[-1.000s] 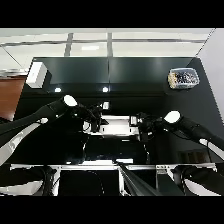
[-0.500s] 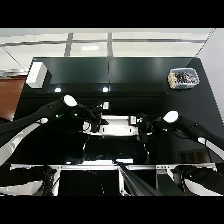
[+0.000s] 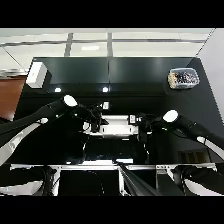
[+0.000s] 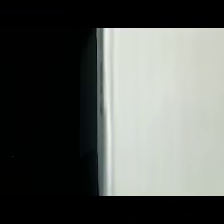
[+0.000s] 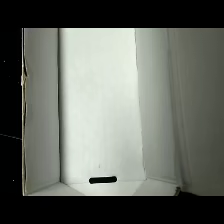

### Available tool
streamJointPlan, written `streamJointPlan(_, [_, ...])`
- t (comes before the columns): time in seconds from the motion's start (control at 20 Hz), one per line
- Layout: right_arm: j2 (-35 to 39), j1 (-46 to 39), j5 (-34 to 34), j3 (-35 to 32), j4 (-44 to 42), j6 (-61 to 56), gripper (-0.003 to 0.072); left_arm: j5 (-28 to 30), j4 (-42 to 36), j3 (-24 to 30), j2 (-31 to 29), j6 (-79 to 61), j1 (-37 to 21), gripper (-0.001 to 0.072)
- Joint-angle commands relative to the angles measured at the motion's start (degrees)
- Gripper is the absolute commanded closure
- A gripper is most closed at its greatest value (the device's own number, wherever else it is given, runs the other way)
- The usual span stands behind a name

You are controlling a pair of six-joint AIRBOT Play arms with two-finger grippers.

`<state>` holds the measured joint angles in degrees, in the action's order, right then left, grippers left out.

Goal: Fold the box and place the chain.

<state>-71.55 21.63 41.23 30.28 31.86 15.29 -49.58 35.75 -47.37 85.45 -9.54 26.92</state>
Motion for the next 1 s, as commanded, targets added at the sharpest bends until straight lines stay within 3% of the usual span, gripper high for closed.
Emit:
streamJointPlan(0.0, [-0.15,0.04,-0.31,0.17,0.17,-0.74,-0.0028,-0.15,0.00,0.02,0.04,-0.04,0.04,0.0687])
streamJointPlan(0.3, [-0.15,0.04,-0.31,0.17,0.20,-0.72,-0.0027,-0.37,0.00,0.02,0.04,-0.04,0.04,0.0687])
streamJointPlan(0.35, [-0.15,0.04,-0.31,0.17,0.20,-0.72,0.0045,-0.42,-0.02,0.02,0.04,-0.02,0.04,0.0686])
streamJointPlan(0.4, [-0.15,0.04,-0.28,0.17,0.20,-0.72,0.0232,-0.42,-0.24,0.02,0.04,-0.02,0.04,0.0686])
streamJointPlan(0.55, [-0.15,0.04,-0.31,0.17,0.17,-0.72,0.0260,-0.39,-0.42,0.02,0.04,-0.02,0.04,0.0687])
streamJointPlan(0.6, [-0.15,0.04,-0.28,0.17,0.17,-0.72,0.0303,-0.42,-0.42,0.02,0.04,0.00,0.04,0.0686])
streamJointPlan(0.65, [-0.15,0.04,-0.26,0.17,0.20,-0.72,0.0474,-0.42,-0.39,0.02,0.02,0.66,0.02,0.0686])
streamJointPlan(0.7, [-0.15,0.04,-0.28,0.17,0.17,-0.72,0.0557,-0.46,-0.39,-0.02,-0.02,1.60,-0.02,0.0681])
streamJointPlan(0.75, [-0.15,0.04,-0.28,0.17,0.17,-0.72,0.0559,-0.55,-0.33,-0.02,-0.24,2.56,-0.04,0.0646])
streamJointPlan(0.95, [-0.15,0.04,-0.31,0.17,0.17,-0.72,0.0559,-0.76,1.14,-0.02,-3.91,5.88,-0.26,0.0119])
